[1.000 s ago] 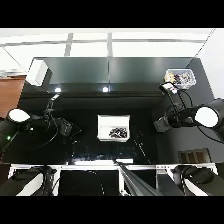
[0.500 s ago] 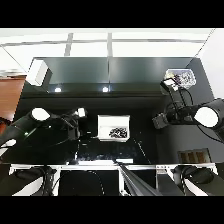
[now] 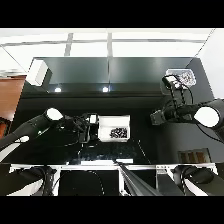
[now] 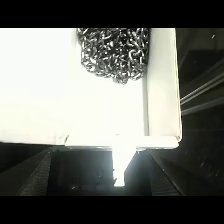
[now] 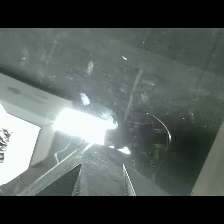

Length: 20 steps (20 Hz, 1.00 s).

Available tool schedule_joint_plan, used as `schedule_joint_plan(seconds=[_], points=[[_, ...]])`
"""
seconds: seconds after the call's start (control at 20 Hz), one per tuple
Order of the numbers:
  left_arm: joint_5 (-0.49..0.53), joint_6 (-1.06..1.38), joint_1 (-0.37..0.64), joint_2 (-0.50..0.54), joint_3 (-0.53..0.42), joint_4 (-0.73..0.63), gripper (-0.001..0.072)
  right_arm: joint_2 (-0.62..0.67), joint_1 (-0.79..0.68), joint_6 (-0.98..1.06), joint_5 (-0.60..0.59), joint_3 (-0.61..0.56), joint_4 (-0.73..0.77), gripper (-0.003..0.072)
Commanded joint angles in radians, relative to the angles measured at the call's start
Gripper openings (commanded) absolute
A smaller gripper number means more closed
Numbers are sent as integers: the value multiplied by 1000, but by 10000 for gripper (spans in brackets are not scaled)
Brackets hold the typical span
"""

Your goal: Fold the box and place the chain.

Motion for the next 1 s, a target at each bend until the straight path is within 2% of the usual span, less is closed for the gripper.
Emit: schedule_joint_plan(seconds=[0.0,0.25,0.5,0.65,0.95], points=[[-16,10,-6,-20,2,-50,714,1,0,15,-7,0,5,315],[-21,-18,-6,-19,2,37,714,1,-1,26,-8,0,4,315],[-42,-19,-23,-19,2,19,714,0,-1,30,-15,0,4,315],[-43,-20,-25,-19,2,-78,714,0,0,31,-17,0,4,315],[-34,-16,-30,-19,2,-80,706,0,0,29,-24,-2,3,315]])
